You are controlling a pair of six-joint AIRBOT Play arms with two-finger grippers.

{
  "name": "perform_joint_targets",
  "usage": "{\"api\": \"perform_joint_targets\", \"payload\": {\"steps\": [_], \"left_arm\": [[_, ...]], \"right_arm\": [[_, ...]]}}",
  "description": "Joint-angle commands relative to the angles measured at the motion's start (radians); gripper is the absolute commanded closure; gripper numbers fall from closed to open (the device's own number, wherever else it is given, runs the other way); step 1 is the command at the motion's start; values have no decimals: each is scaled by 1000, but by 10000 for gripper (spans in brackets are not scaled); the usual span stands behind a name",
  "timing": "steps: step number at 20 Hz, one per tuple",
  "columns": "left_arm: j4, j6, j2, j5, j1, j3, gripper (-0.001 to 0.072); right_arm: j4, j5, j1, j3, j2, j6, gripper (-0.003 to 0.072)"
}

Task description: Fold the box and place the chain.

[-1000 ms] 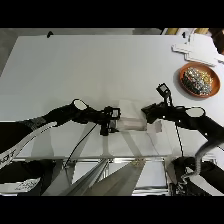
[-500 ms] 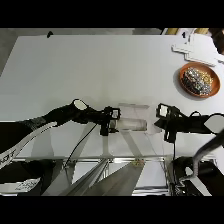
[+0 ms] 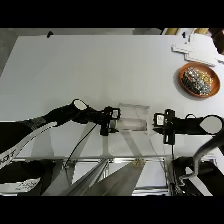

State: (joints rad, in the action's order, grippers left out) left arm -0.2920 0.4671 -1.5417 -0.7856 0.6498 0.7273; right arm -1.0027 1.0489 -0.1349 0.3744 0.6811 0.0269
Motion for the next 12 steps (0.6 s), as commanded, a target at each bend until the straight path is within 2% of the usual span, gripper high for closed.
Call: {"api": "perform_joint_targets", "payload": {"steps": [1, 3, 8, 12], "left_arm": [[0, 0, -1, 0, 0, 0, 540], [0, 0, -1, 0, 0, 0, 540], [0, 0, -1, 0, 0, 0, 540], [0, 0, -1, 0, 0, 0, 540]], "right_arm": [[10, -43, -1, -29, 56, -153, 537], [43, -100, -1, -30, 94, -208, 536], [124, -153, -1, -30, 173, -246, 536], [248, -152, -1, -30, 224, -266, 536]]}}
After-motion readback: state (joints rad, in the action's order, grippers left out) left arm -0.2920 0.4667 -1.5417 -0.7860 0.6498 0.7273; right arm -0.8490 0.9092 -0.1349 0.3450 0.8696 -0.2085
